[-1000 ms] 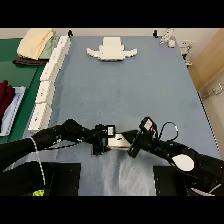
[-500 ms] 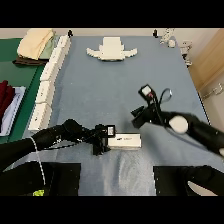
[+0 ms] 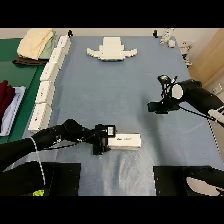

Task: Fold the box.

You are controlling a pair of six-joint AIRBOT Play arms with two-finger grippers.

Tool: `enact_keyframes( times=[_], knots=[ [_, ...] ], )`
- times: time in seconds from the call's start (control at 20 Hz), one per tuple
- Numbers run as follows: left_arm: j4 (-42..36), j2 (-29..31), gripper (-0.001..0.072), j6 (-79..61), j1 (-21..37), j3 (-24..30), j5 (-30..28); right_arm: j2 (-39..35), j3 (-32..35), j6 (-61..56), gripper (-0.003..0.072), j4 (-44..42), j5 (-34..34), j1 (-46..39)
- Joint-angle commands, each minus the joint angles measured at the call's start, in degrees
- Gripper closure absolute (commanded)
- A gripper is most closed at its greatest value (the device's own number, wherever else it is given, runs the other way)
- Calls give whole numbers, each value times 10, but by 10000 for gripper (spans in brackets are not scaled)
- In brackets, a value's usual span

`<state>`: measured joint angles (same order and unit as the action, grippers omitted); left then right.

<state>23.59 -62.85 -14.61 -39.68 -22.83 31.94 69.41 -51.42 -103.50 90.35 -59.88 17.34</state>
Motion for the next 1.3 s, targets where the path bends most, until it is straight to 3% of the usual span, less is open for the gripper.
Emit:
enact_keyframes(
  times=[0.0,0.2,0.35,0.45,0.6,0.8,1.0,1.25],
  knots=[
    [0,6,196,53,2,-5,-1,10,-12,-36,669,10,-28,-7],
    [50,48,195,239,49,-31,-7,10,-12,-36,669,10,-28,-7],
    [227,62,195,492,136,-88,-40,10,-12,-36,669,10,-28,-7],
    [332,40,195,631,214,-148,-59,10,-12,-36,669,10,-28,-7],
    [358,-58,195,693,333,-277,-31,10,-12,-36,668,10,-28,-7],
    [359,-228,195,705,433,-456,27,10,-12,-36,669,10,-28,-7],
    [386,-363,195,759,476,-613,36,10,-12,-36,669,10,-28,-7],
    [399,-487,195,773,478,-776,74,10,-12,-36,669,10,-28,-7]
  ],
)
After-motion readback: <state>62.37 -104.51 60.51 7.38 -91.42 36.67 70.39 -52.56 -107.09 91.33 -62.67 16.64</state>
